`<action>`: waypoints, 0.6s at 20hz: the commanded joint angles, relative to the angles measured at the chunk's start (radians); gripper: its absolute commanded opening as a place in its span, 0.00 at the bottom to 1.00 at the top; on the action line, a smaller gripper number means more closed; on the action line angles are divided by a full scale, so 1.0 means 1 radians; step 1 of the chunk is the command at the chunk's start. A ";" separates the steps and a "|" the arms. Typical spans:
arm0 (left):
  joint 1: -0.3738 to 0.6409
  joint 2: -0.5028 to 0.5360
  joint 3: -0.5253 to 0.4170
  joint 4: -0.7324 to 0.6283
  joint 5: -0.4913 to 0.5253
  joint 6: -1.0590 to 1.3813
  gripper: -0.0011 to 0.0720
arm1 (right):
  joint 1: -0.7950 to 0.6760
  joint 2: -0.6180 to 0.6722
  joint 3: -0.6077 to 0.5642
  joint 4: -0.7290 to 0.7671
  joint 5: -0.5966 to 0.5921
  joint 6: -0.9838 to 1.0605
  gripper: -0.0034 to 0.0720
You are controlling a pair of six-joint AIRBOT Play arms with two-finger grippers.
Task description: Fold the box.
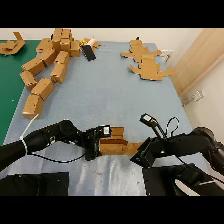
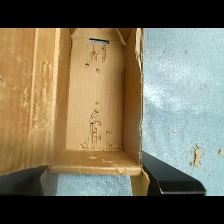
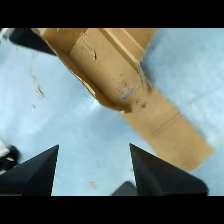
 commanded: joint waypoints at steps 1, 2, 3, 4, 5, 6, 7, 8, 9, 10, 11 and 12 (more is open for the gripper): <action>0.000 0.000 0.000 0.000 -0.001 0.001 0.73 | -0.002 0.061 0.000 0.030 -0.033 0.332 0.97; 0.000 0.000 0.000 0.000 0.000 0.000 0.73 | -0.002 0.060 0.000 0.031 -0.029 0.334 0.77; 0.000 0.000 0.000 0.000 -0.001 0.001 0.73 | -0.002 0.055 0.000 0.028 -0.008 0.354 0.52; 0.000 0.000 0.000 0.000 0.000 0.000 0.73 | -0.002 0.043 0.001 0.040 0.027 0.377 0.30; 0.001 0.000 0.000 0.000 0.000 0.001 0.73 | -0.002 0.028 0.001 0.069 0.069 0.393 0.14; 0.001 0.000 0.000 0.000 0.000 0.000 0.73 | -0.002 0.010 0.001 0.100 0.131 0.408 0.05; 0.000 0.000 0.000 0.000 -0.001 0.000 0.73 | -0.003 -0.019 0.008 0.119 0.186 0.412 0.05; 0.000 0.000 0.000 0.000 0.000 0.000 0.73 | -0.013 -0.068 0.026 0.133 0.214 0.410 0.05; 0.000 0.000 0.000 0.000 0.000 0.001 0.73 | -0.029 -0.141 0.055 0.149 0.213 0.385 0.05; 0.001 0.000 0.000 0.000 0.000 0.001 0.73 | -0.043 -0.220 0.087 0.175 0.211 0.332 0.05; 0.001 0.000 0.000 0.000 0.000 0.001 0.73 | -0.058 -0.313 0.125 0.229 0.211 0.256 0.05; 0.001 0.000 0.000 0.000 0.000 0.000 0.73 | -0.069 -0.400 0.167 0.278 0.210 0.174 0.05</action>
